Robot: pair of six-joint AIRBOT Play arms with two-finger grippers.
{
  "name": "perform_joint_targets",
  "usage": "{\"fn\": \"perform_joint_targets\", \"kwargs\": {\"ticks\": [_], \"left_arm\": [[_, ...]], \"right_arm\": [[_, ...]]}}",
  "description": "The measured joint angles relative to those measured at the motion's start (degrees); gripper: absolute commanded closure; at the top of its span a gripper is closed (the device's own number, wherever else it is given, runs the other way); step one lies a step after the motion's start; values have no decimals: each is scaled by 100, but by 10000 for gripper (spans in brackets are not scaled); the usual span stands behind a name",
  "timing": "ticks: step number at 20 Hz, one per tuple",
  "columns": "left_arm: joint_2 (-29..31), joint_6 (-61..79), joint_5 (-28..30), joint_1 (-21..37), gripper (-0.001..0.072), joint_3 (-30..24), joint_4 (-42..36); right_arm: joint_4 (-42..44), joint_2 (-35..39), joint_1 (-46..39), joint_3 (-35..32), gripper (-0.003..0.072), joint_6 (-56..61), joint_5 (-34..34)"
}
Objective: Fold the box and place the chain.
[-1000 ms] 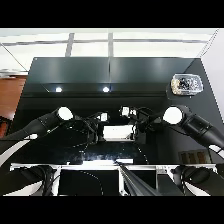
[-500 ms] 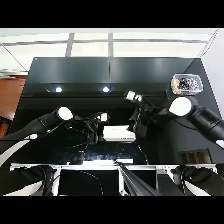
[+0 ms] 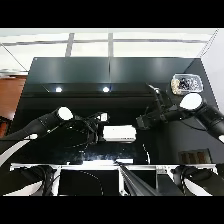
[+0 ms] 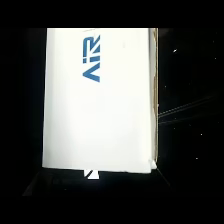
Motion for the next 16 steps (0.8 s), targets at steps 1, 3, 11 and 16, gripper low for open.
{"fn": "perform_joint_targets", "kwargs": {"ticks": [1,3,11,16], "left_arm": [[0,0,0,0,342,0,0],[-2,0,0,0,342,0,0],[0,2,0,0,342,0,0],[0,2,0,0,342,0,0]], "right_arm": [[369,-83,28,-81,637,13,-79],[852,-238,111,-179,637,66,-225],[1298,-610,339,-282,637,116,-409],[1137,-715,398,-291,637,155,-468]]}}
